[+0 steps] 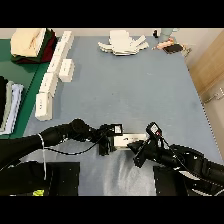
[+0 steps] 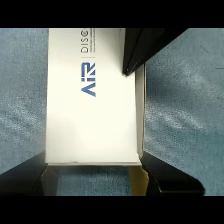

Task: Fold the box.

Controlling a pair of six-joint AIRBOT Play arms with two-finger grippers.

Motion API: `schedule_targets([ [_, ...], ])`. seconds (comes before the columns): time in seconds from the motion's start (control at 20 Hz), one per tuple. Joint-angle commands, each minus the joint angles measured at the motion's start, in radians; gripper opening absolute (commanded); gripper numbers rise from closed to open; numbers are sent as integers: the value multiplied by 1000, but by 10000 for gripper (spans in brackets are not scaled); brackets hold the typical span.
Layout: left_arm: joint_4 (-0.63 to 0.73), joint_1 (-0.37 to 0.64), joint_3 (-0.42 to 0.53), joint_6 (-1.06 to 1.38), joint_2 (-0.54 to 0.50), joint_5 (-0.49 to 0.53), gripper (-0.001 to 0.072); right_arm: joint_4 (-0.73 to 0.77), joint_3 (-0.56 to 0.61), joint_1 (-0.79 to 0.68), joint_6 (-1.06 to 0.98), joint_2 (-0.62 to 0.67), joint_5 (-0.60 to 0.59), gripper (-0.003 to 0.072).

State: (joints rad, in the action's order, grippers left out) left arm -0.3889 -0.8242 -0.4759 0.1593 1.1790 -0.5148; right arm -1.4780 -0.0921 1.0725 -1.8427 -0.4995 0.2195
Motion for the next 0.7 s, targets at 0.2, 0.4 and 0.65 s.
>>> schedule_targets([
  [0.2,0,1,-1,0,-1,-1,517,-2,5,1,0,-41,15,2],
  [0.4,0,1,-1,0,-1,-1,517,-2,3,1,0,-43,0,2],
  [0.65,0,1,-1,0,-1,0,517,-2,-17,1,0,70,26,3],
])
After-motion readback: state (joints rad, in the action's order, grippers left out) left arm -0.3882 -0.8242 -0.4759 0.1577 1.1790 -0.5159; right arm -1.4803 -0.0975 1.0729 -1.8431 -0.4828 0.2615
